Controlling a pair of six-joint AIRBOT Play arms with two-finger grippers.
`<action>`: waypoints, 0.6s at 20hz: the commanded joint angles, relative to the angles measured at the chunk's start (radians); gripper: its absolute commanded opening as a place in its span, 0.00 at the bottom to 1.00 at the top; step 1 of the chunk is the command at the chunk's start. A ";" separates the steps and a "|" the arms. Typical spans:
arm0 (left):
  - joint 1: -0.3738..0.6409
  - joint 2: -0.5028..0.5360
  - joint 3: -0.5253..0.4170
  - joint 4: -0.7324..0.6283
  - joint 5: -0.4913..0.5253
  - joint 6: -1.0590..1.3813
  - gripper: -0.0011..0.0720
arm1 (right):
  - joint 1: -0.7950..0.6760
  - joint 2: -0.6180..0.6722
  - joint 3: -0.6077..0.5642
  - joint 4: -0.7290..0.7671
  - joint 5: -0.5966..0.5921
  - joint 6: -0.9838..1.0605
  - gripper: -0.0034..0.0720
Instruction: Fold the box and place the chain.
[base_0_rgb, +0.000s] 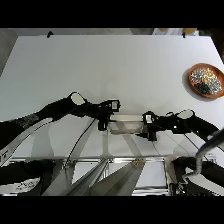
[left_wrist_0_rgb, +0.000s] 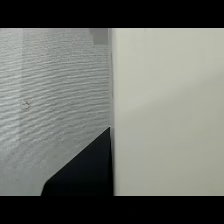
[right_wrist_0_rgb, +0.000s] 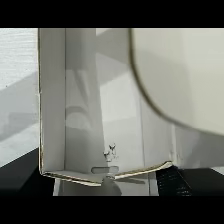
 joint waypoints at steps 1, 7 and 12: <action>0.000 0.000 0.001 0.000 0.001 0.000 0.03 | 0.010 -0.003 0.001 0.007 -0.025 -0.003 0.76; 0.000 0.000 0.001 0.000 0.001 0.000 0.03 | 0.010 -0.003 0.000 0.005 -0.032 -0.002 0.60; 0.000 0.000 0.001 0.000 0.001 0.000 0.03 | 0.010 -0.003 0.000 0.005 -0.032 -0.002 0.58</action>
